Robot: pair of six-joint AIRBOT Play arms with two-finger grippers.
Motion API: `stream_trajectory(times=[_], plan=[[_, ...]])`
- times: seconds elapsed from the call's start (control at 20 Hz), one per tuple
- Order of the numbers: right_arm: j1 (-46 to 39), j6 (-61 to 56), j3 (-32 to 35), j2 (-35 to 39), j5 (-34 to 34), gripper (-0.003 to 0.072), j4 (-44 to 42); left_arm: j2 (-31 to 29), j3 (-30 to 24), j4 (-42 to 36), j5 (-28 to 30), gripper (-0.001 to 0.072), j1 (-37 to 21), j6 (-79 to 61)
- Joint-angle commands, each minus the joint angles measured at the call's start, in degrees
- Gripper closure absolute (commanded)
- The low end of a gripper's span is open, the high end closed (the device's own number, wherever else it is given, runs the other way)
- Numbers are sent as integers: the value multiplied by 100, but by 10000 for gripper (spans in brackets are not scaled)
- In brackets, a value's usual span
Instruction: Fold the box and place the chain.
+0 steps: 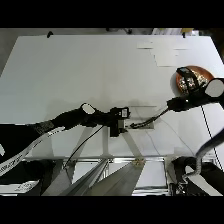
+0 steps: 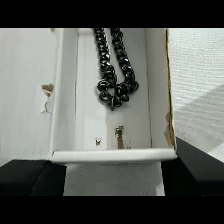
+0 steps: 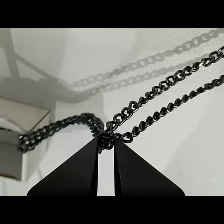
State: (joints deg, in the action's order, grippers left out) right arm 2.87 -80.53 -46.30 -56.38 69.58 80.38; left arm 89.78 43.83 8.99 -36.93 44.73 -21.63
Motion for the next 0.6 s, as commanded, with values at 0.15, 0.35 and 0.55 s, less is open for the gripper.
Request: stream_trajectory(times=[0.15,0.35,0.55], plan=[[-2,400,2,964,885,672,-1029,2,0,0,0,538,0,0],[4,623,2,1462,1274,672,-1884,2,0,0,0,538,0,0],[4,739,9,1797,1272,672,-2430,2,0,0,0,538,0,-2]])
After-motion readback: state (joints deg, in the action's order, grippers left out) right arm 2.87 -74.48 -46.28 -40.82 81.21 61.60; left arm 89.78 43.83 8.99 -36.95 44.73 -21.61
